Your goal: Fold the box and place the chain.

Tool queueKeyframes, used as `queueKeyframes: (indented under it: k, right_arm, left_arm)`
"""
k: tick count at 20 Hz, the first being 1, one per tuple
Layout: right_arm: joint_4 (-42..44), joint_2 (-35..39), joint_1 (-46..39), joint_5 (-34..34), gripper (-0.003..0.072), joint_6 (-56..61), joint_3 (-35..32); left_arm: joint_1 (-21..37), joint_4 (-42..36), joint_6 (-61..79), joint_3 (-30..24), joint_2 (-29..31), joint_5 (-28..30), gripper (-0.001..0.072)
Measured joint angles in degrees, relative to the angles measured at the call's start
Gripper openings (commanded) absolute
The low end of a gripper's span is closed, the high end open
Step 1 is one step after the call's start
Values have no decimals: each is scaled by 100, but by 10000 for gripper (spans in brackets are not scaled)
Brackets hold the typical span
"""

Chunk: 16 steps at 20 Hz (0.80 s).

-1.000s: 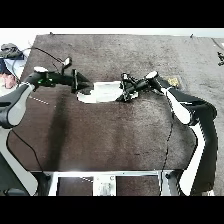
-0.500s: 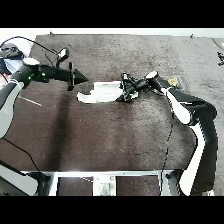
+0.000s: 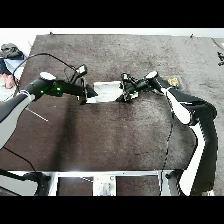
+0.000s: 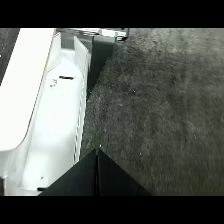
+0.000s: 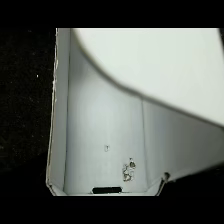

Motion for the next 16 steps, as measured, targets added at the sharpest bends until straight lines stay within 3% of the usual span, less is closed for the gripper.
queueKeyframes:
  k: [4, 11, 16]
  right_arm:
    - [0, 0, 0, 0, 379, -2, 0]
    - [0, 0, 0, 0, 379, 0, 0]
    - [2, 0, -2, 0, 379, 0, 0]
  left_arm:
    - [-173, -96, -306, 188, -157, 588, 11]
    - [-190, -11, -988, 1478, -990, 929, 12]
    - [-179, 26, -1180, 1746, -1346, 1134, 12]
